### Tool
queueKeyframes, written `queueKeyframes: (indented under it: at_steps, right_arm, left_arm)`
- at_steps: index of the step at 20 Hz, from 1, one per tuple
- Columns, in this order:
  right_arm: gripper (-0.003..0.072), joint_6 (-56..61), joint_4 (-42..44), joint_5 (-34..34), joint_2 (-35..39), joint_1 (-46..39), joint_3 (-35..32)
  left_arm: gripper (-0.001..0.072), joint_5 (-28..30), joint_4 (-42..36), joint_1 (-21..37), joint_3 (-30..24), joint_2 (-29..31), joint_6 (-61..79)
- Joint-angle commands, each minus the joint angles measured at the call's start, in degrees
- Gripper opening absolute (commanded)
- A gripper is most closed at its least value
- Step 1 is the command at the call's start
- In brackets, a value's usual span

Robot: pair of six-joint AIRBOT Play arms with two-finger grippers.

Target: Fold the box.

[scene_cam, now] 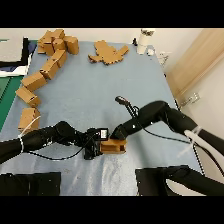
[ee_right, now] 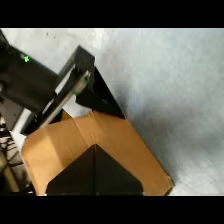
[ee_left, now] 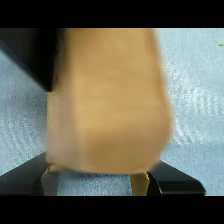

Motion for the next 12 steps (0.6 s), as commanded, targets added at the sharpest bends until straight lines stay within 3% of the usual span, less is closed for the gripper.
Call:
queueKeyframes:
  at_steps: [1, 4, 6, 12]
  right_arm:
    - [0.0003, -0.5, -4.7, 10.2, 9.3, 4.7, -7.4]
    - [0.0003, -0.2, -7.9, 16.4, 16.0, 8.7, -9.8]
    - [0.0004, -0.1, -12.0, 17.1, 19.1, 11.5, -9.8]
    - [0.0004, 2.1, -31.2, 20.1, 21.3, 26.3, -10.1]
  left_arm:
    - [0.0477, 0.0, 0.0, 0.0, 0.0, 0.0, 0.0]
    - [0.0477, 0.0, 0.0, 0.0, 0.0, 0.0, 0.0]
    - [0.0477, 0.0, 0.0, 0.0, 0.0, 0.0, 0.0]
    - [0.0477, 0.1, 0.0, 0.0, 0.0, 0.0, 0.0]
